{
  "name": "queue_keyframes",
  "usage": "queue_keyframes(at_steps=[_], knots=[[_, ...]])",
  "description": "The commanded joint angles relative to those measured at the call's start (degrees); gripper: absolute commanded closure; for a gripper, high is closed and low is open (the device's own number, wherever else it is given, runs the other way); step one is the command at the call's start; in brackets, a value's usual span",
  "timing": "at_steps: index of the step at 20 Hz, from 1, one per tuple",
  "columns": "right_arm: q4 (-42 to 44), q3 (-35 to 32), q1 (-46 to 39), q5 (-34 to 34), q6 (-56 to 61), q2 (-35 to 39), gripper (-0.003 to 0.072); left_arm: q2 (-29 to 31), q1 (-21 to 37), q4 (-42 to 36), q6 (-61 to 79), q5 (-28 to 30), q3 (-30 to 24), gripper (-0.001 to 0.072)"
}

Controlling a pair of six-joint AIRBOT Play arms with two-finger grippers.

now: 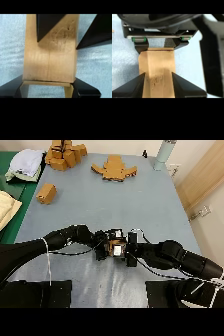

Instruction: Fold the box.

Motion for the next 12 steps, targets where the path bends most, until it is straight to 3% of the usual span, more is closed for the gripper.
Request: queue_keyframes(at_steps=[1,4,12], knots=[[-12.5,-0.4,3.6,0.2,12.7,-0.1,0.0187,0.0,0.0,0.0,0.0,0.0,0.0,0.0331],[-18.2,-0.9,6.3,0.2,18.1,-0.1,0.0187,0.0,0.0,0.0,0.0,0.0,0.0,0.0331],[-18.9,-0.9,6.6,0.3,18.1,-0.2,0.0187,0.0,0.0,0.0,0.0,0.0,0.0,0.0331]])
